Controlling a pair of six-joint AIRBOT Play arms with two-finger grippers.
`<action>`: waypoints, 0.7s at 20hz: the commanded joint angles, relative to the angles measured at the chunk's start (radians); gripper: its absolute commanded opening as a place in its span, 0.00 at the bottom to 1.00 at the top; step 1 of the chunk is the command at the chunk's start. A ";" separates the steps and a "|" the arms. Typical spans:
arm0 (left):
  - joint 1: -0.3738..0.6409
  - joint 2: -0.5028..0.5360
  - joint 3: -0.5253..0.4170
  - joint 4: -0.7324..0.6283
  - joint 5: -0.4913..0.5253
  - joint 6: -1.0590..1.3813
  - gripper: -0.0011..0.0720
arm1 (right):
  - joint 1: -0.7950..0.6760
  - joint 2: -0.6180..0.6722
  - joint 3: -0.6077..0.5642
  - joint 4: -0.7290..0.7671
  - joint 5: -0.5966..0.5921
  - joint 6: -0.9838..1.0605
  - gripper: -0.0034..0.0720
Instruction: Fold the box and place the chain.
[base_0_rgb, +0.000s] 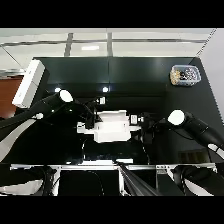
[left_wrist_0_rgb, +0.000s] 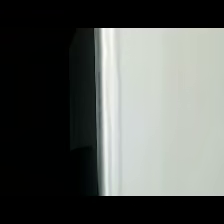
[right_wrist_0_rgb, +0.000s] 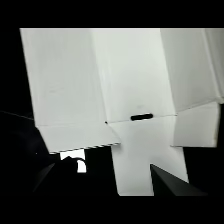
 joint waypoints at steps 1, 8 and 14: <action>-0.001 0.000 0.001 0.000 0.001 0.000 0.05 | 0.052 -0.004 -0.025 0.014 -0.016 0.000 0.94; 0.000 0.000 0.001 0.000 0.001 0.000 0.05 | 0.186 -0.007 -0.026 0.029 -0.284 0.001 0.94; -0.001 0.000 0.001 0.000 0.001 0.000 0.05 | 0.185 -0.004 -0.014 0.097 -0.258 0.001 0.94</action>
